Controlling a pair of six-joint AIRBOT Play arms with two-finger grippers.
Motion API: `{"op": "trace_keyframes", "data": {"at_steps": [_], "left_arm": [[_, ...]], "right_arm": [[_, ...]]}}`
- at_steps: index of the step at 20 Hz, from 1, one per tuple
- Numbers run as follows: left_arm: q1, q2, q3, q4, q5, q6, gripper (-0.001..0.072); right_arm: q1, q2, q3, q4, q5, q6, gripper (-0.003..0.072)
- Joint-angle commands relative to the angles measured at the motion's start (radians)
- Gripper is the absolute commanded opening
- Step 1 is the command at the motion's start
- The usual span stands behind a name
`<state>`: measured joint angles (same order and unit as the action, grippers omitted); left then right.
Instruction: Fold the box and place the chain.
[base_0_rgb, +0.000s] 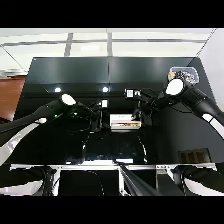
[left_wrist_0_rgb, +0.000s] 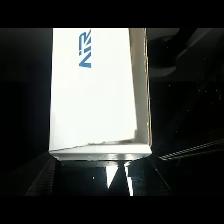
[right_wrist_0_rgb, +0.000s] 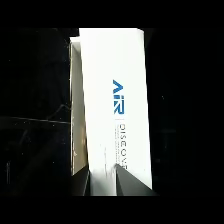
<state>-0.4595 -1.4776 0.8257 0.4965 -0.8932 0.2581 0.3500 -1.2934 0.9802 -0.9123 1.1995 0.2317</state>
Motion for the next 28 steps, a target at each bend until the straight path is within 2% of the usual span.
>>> {"op": "trace_keyframes", "data": {"at_steps": [1,2,3,28], "left_arm": [[0.0,-0.001,0.001,0.0,0.001,-0.001,0.024],[0.0,-0.001,0.001,0.0,0.001,-0.001,0.024],[0.0,-0.001,0.001,0.0,0.001,-0.001,0.024],[0.0,-0.001,0.001,0.0,0.001,-0.001,0.024]], "right_arm": [[0.001,0.0,0.0,-0.005,0.008,0.0,0.0138],[0.001,0.0,0.0,-0.005,0.007,0.0,0.0219],[0.001,0.0,0.0,-0.005,0.006,0.0,0.0246],[0.001,-0.024,-0.001,-0.004,0.036,0.001,0.0245]]}}
